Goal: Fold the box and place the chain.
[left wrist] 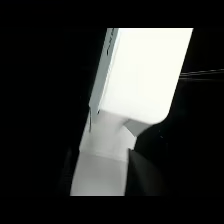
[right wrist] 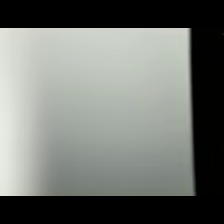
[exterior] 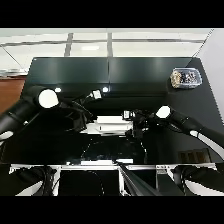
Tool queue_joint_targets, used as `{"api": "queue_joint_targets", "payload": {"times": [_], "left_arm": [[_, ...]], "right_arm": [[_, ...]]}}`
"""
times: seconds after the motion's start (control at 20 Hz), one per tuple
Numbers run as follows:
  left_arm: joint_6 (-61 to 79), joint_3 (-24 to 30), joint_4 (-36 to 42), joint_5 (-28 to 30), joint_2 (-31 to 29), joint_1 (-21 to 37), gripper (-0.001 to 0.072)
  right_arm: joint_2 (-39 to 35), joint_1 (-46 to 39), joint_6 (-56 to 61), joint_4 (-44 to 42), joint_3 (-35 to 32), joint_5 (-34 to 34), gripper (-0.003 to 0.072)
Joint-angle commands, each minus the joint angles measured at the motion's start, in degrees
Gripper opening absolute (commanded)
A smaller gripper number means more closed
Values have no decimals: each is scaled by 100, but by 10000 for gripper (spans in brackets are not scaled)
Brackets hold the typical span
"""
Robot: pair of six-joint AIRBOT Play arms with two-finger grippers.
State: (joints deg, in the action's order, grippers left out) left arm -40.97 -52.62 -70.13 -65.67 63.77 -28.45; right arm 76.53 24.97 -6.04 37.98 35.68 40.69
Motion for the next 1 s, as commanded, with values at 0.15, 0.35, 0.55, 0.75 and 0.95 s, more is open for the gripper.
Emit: {"api": "queue_joint_targets", "payload": {"times": [0.15, 0.35, 0.55, 0.75, 0.95], "left_arm": [[-791, 1189, 2625, -111, -323, 9, 29], [669, 1982, 5178, 3134, -313, 11, 31], [1445, 1919, 5637, 4181, -90, 11, 29], [802, 1585, 4127, 4094, 713, 11, 28], [-378, 883, 2337, 2859, 1526, 11, 28]], "right_arm": [[4, 2, 2, -2, 2, -2, 430], [4, 2, 2, -2, 2, -2, 430], [4, 2, 2, -2, 2, 0, 429], [4, 2, 2, -2, 2, 0, 429], [4, 2, 2, -2, 2, 0, 429]]}}
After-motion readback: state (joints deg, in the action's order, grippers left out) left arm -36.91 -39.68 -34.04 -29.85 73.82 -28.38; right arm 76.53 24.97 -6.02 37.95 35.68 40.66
